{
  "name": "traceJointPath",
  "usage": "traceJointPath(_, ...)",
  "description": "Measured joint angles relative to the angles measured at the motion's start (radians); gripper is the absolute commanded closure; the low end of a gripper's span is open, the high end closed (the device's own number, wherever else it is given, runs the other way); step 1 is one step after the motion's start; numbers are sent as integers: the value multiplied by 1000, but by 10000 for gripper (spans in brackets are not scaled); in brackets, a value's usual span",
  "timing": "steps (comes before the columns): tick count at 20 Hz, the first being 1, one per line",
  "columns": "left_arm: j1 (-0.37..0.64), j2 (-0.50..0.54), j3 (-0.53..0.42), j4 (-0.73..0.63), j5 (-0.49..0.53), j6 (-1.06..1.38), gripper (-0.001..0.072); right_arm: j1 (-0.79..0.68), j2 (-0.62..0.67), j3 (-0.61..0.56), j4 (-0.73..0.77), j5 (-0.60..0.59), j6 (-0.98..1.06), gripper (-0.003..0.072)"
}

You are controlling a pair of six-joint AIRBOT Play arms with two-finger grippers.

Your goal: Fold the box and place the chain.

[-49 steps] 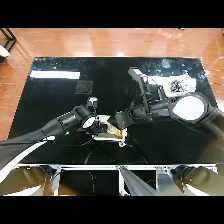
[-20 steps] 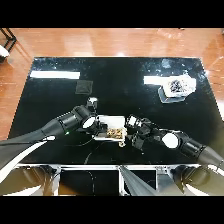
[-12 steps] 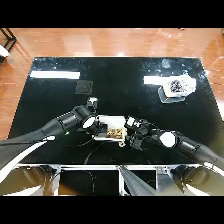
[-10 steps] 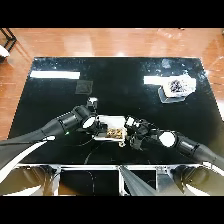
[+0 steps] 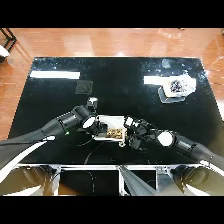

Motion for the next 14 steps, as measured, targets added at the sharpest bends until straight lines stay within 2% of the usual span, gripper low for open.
traceJointPath(2, 0, 0, 0, 0, 0, 0, 685, 0, 0, 0, 0, -1, -2, 572)
traceJointPath(3, 0, 0, 0, 0, 0, 0, 685, 0, 0, 0, -1, -3, -2, 613)
traceJointPath(7, 0, 0, 0, 0, -1, 0, 685, 0, 0, 0, -1, -3, -2, 630)
traceJointPath(8, 0, 0, 0, 0, -1, 0, 685, 0, 1, 0, -1, -3, -2, 674)
traceJointPath(14, 0, 0, 0, 0, -2, 0, 685, -6, 60, 0, -10, 56, 63, 667)
